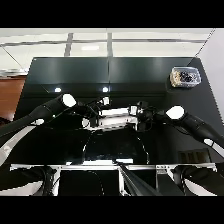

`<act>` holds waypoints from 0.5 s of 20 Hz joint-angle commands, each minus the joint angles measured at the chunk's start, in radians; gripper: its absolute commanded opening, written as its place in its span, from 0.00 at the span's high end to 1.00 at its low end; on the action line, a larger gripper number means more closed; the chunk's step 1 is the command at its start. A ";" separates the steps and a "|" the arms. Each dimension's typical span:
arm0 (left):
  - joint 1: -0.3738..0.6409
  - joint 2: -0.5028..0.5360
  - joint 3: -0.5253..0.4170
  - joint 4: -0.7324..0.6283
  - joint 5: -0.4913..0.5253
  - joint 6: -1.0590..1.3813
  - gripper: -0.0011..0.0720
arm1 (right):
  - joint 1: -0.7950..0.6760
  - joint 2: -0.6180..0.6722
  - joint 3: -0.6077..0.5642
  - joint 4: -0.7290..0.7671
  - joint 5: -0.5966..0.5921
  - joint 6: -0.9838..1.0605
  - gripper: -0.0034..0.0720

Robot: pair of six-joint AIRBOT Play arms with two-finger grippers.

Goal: Fold the box and place the chain.

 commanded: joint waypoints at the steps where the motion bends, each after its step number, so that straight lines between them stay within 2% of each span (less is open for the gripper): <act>1: 0.000 -0.001 0.000 0.000 0.000 0.001 0.95 | -0.037 -0.034 0.003 0.070 0.011 -0.066 0.01; 4: 0.000 -0.001 0.000 0.000 0.000 0.007 0.95 | -0.042 -0.045 0.013 0.074 0.029 -0.070 0.01; 10: 0.000 0.006 0.000 0.000 -0.010 0.007 0.95 | -0.040 -0.083 0.018 0.115 0.178 -0.105 0.01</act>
